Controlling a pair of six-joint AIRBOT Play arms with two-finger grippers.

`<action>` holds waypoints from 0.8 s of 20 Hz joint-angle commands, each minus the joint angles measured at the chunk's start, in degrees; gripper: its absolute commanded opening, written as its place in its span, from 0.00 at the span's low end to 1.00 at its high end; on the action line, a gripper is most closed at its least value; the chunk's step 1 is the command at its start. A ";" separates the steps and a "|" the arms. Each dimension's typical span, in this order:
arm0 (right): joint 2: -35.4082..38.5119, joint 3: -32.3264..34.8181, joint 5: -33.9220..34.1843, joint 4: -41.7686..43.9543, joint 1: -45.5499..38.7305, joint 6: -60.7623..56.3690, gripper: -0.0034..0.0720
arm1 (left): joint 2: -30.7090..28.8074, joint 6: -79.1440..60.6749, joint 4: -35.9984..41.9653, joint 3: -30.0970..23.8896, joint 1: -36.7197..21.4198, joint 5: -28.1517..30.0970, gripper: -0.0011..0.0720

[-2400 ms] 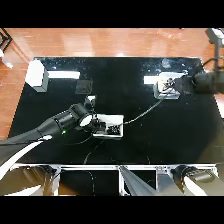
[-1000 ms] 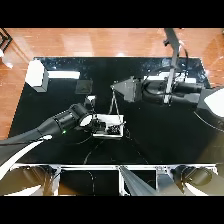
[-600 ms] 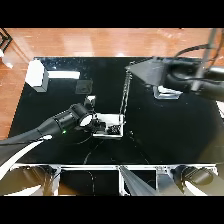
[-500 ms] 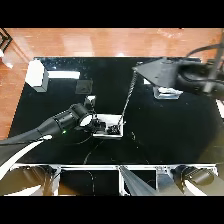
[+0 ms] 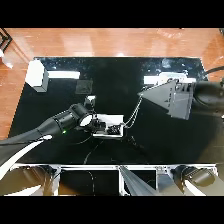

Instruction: Fold the box and place the chain.

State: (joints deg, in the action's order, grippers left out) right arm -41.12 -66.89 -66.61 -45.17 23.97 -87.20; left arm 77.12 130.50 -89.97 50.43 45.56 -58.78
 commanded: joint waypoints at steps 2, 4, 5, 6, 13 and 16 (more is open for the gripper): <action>-1.07 -0.04 5.27 0.35 5.53 -0.85 0.07 | 0.04 -0.02 -0.04 -0.02 0.00 0.04 0.05; -4.20 -0.04 6.27 0.31 8.35 -0.70 0.07 | 0.04 -0.02 -0.07 -0.02 0.00 0.04 0.04; -6.16 -0.04 6.23 0.09 9.51 -0.33 0.07 | 0.04 -0.02 -0.09 -0.02 0.00 0.04 0.05; -8.28 -0.04 6.23 -0.09 10.23 0.07 0.07 | 0.04 -0.02 -0.09 -0.02 0.00 0.04 0.05; -13.46 2.84 3.34 -7.37 10.32 -0.44 0.07 | 0.04 -0.02 -0.24 -0.02 0.00 0.07 0.05; -13.92 8.92 6.58 -6.99 10.34 -0.68 0.07 | 0.04 -0.02 -0.24 -0.02 0.00 0.24 0.05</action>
